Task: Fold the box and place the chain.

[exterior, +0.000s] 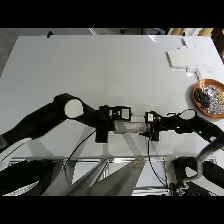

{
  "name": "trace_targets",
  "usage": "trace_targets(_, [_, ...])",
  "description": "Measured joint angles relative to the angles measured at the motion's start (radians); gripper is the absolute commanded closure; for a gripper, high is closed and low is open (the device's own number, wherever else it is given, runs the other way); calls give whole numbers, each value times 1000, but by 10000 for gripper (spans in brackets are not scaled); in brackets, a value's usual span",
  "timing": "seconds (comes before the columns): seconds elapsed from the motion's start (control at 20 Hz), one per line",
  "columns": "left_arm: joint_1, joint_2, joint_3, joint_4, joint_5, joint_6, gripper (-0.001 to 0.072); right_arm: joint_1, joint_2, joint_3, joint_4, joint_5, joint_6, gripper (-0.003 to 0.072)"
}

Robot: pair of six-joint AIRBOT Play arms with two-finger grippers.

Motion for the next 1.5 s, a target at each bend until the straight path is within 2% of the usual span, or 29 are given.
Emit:
trace_targets(0.15, [-29, -27, 0, 11, 186, -92, 707, 0, 0, 0, 0, 0, 0, 290])
trace_targets(0.3, [-10, -87, 15, 5, 349, -141, 707, 0, 0, 0, 0, 0, 0, 291])
trace_targets(0.4, [15, -151, 51, -14, 401, -156, 707, 0, 0, 0, 0, -1, 0, 290])
trace_targets(0.55, [43, -261, 108, -51, 408, -170, 706, 0, 0, 0, 0, 0, 0, 290])
trace_targets(0.7, [54, -333, 134, -72, 386, -174, 703, 0, 0, -1, 1, -1, 0, 290])
trace_targets(0.8, [61, -344, 142, -72, 359, -177, 705, 0, 0, -1, 1, -1, 0, 290])
trace_targets(1.0, [84, -260, 148, 22, 241, -197, 707, 0, 0, 0, 0, -1, 0, 290])
trace_targets(1.2, [93, -158, 149, 167, 47, -272, 708, 0, 0, -1, 0, -1, 0, 290])
trace_targets(1.3, [85, -139, 148, 203, -26, -290, 708, 0, 0, 0, 0, -1, 0, 290])
trace_targets(1.5, [50, -141, 139, 227, -106, -308, 707, 0, 0, 0, 0, -1, 0, 290])
